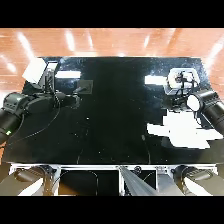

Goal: Fold the box and place the chain.

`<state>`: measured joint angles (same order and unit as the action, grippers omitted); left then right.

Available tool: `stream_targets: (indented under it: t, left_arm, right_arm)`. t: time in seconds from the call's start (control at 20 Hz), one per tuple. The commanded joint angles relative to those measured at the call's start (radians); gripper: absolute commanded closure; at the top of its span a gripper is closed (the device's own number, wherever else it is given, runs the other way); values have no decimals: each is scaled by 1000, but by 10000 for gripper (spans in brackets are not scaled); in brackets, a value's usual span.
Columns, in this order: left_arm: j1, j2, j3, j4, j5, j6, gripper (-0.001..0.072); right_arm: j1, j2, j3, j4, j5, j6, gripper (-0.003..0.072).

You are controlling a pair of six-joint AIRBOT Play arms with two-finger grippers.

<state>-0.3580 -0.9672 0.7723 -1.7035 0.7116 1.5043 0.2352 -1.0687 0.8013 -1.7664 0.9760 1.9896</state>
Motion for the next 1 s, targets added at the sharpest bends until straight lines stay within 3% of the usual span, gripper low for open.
stream_targets:
  t: [0.0, 0.05, 0.1, 0.35, 0.6, 0.8, 0.95]
  left_arm:
    - [0, -28, 1, -9, -97, 2, 83]
    - [0, -35, 1, -9, -128, 2, 82]
    - [0, -42, 1, -10, -155, 2, 75]
    - [-1, -47, 2, -11, -193, 2, 77]
    - [0, -48, 1, -10, -191, 3, 94]
    - [0, -48, 1, -11, -189, 2, 92]
    - [0, -49, 1, -11, -182, 2, 92]
  right_arm:
    - [-5, -1, 0, -20, -80, 1, 654]
    - [-6, -1, 0, -31, -106, 1, 530]
    - [-6, -1, 0, -37, -123, 1, -28]
    - [-100, 0, 84, -61, -14, -122, -34]
    - [-481, -2, 140, -19, -7, -268, -34]
    - [-852, -10, 140, 372, -32, -629, -34]
    - [-1056, -66, 140, 572, 89, -839, -34]
